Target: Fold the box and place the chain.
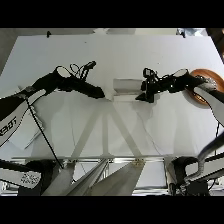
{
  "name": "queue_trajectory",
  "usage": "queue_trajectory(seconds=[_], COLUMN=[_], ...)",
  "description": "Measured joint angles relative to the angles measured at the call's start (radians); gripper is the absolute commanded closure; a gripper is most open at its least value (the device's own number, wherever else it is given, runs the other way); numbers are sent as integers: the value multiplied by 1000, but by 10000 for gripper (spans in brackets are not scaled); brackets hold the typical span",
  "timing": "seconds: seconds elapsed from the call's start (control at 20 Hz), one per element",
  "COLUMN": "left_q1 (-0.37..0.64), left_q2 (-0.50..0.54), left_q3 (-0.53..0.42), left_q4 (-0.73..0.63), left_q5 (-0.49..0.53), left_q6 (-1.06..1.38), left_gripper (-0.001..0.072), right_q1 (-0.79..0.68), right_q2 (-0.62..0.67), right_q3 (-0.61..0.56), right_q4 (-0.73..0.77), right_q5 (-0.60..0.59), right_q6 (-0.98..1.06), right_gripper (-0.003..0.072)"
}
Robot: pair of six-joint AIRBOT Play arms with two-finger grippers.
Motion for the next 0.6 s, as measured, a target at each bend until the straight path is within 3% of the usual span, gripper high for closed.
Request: queue_trajectory(seconds=[0.05,0.3,0.35,0.5,0.6], left_q1=[0,2,2,2,2], left_q2=[0,0,0,0,-2], left_q3=[0,0,0,0,0], left_q4=[-20,-102,-110,-141,-172], left_q5=[0,4,4,-13,-18], left_q6=[16,81,90,134,163], left_gripper=[391,380,343,127,124], right_q1=[0,0,0,0,0], right_q2=[0,0,0,0,0], right_q3=[0,0,0,0,0], right_q4=[0,0,0,0,0], right_q5=[0,0,0,0,0], right_q6=[0,0,0,0,0], right_gripper=[278,278,278,278,278])
